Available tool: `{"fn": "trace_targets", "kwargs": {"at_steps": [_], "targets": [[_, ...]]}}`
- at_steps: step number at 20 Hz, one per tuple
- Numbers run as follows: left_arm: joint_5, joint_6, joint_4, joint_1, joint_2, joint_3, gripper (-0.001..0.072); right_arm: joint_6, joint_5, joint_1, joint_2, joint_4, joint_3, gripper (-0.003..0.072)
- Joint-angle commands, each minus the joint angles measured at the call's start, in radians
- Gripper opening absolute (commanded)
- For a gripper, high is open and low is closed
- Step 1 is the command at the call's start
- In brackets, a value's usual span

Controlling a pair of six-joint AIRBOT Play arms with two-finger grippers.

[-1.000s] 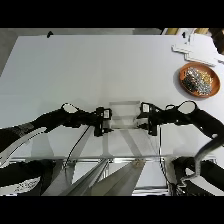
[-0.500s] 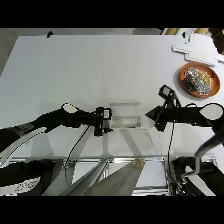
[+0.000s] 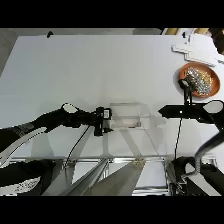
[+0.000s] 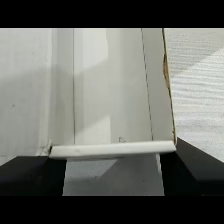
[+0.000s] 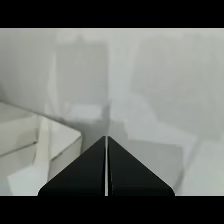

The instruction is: Fold the box and place the chain.

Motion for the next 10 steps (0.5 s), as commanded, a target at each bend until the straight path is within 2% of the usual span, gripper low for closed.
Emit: {"fn": "trace_targets", "kwargs": {"at_steps": [1,5,10], "targets": [[0.000,0.001,0.000,0.000,0.000,0.000,0.0014,0.072,0.057,0.029,-0.126,-0.032,0.000,0.0015],[0.000,0.001,0.000,0.000,0.000,0.000,0.0014,0.066,0.084,0.090,-0.211,0.007,-0.003,0.0016],[0.000,0.001,0.000,0.000,0.000,0.000,0.0014,-0.017,0.130,0.106,-0.162,0.128,-0.006,0.0018]]}}
